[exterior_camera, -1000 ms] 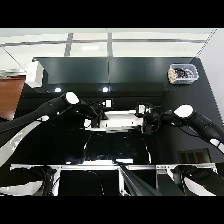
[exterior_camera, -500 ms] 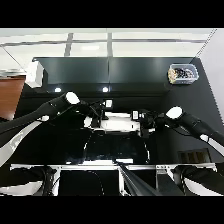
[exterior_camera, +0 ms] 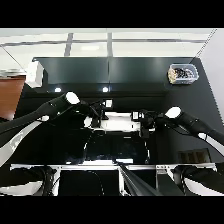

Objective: Fold the box and place the chain.

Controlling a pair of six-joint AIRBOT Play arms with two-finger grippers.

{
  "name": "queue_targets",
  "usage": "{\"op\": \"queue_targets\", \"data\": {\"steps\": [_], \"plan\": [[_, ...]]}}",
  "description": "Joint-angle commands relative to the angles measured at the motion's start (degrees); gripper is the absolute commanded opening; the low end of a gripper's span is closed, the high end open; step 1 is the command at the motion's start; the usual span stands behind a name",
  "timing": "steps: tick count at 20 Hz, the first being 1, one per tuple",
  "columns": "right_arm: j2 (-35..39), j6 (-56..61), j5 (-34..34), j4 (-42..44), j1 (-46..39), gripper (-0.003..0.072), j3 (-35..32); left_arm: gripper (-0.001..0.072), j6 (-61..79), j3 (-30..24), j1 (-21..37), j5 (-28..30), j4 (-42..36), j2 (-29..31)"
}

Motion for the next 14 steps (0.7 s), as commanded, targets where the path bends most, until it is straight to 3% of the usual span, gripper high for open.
{"op": "queue_targets", "data": {"steps": [1,13,14], "plan": [[-0.4,0.0,0.1,-0.4,-0.1,0.0708,0.0,0.0029,0.1,0.1,0.0,-0.1,0.0,0.0],[-0.5,0.3,-0.5,-0.4,0.0,0.0701,0.0,0.0029,0.1,0.1,0.0,-0.1,0.0,0.0],[-0.5,0.4,-0.5,-0.3,0.0,0.0562,0.0,0.0029,0.1,0.1,0.0,-0.1,0.0,0.0]]}}
